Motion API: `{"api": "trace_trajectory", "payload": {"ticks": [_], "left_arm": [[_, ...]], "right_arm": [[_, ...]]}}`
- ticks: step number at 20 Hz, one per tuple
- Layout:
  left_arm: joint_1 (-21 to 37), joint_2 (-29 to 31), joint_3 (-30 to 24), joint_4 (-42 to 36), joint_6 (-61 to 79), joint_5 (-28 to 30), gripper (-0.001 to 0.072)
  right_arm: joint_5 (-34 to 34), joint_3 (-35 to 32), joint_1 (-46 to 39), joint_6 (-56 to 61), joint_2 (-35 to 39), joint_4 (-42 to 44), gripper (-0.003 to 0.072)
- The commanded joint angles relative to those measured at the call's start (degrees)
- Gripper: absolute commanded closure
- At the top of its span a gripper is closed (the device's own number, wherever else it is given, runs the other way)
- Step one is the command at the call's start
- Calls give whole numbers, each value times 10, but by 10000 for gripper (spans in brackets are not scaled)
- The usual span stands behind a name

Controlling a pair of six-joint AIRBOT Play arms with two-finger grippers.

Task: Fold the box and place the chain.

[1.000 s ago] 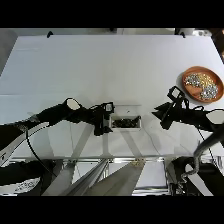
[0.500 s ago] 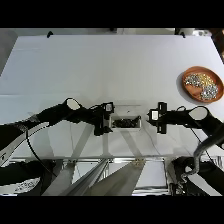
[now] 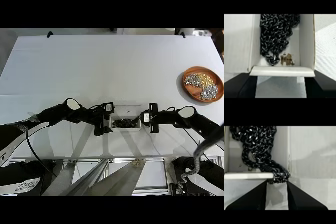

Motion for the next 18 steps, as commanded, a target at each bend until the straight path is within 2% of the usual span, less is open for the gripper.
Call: {"api": "trace_trajectory", "payload": {"ticks": [1,4,7,8,9,14,15,16,18], "left_arm": [[0,0,0,0,0,0,419],[0,0,0,0,0,0,419],[0,0,0,0,0,0,419],[0,0,0,0,0,0,419],[0,0,0,0,0,0,419],[0,0,0,0,0,0,419],[0,0,0,0,0,0,419],[0,0,0,0,0,0,419],[0,0,0,0,0,0,419]], "right_arm": [[-3,0,2,-15,-3,31,409],[13,0,2,-17,-3,44,419],[16,0,2,-16,-3,35,473],[13,0,2,-13,-3,23,516],[7,0,2,-6,-3,11,527],[-28,0,1,35,-3,8,546],[-28,0,1,35,-3,3,609],[-28,0,1,37,-3,-6,641],[-42,0,1,80,-2,-35,646]]}}
